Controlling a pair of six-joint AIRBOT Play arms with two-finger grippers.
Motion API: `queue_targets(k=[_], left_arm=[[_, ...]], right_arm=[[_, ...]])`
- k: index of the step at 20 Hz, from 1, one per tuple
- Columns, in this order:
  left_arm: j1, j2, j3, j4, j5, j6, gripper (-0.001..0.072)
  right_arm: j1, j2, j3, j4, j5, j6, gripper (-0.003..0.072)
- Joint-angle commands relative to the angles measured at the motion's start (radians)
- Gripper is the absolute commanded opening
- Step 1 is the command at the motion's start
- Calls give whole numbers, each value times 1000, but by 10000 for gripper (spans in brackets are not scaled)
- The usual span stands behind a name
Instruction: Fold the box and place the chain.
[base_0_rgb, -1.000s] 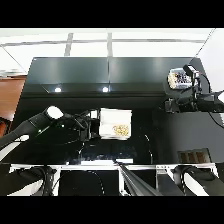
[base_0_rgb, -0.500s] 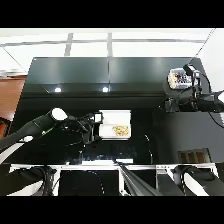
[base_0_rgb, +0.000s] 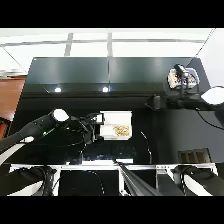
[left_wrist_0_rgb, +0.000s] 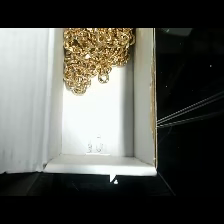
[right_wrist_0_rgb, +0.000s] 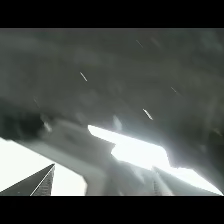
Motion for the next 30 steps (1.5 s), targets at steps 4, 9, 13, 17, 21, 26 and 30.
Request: queue_targets(k=[4,9,13,17,21,26,30], left_arm=[[0,-1,1,2,3,0,349],[0,-1,1,2,4,0,350],[0,-1,1,2,4,0,350],[0,-1,1,2,3,0,350],[0,-1,1,2,3,0,350],[0,-1,1,2,3,0,350],[0,-1,1,2,3,0,350]], right_arm=[[216,-216,44,181,-58,-569,696],[211,-211,86,156,218,-721,696],[241,-212,86,149,238,-880,696],[299,-219,86,138,205,-930,696],[328,-219,86,56,201,-929,697],[332,-220,69,51,147,-930,696],[348,-222,45,54,139,-930,696]])
